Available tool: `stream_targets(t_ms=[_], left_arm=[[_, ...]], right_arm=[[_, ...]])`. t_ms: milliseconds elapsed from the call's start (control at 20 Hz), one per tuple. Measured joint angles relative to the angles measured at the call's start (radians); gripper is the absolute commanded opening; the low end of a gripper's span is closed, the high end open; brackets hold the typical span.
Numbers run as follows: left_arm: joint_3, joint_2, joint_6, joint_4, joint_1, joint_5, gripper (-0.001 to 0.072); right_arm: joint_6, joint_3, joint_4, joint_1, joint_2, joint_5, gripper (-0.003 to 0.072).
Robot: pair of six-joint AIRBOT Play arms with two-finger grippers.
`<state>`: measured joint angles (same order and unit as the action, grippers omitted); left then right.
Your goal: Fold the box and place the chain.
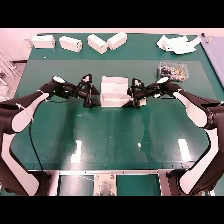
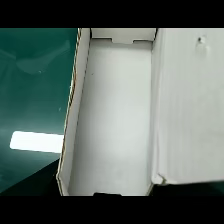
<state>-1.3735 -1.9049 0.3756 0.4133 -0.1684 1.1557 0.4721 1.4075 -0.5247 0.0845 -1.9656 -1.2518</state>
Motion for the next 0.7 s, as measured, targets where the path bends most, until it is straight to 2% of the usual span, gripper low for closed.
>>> stream_targets(t_ms=[450, 700], left_arm=[[-0.001, 0.0, 0.019, -0.005, 0.008, -0.035, 0.072], [-0.001, -0.001, 0.044, -0.003, 0.025, -0.015, 0.072]], right_arm=[[0.0, 0.0, -0.002, -0.002, 0.0, -0.005, 0.0335], [0.0, 0.0, -0.005, -0.002, 0.0, -0.006, 0.0335]])
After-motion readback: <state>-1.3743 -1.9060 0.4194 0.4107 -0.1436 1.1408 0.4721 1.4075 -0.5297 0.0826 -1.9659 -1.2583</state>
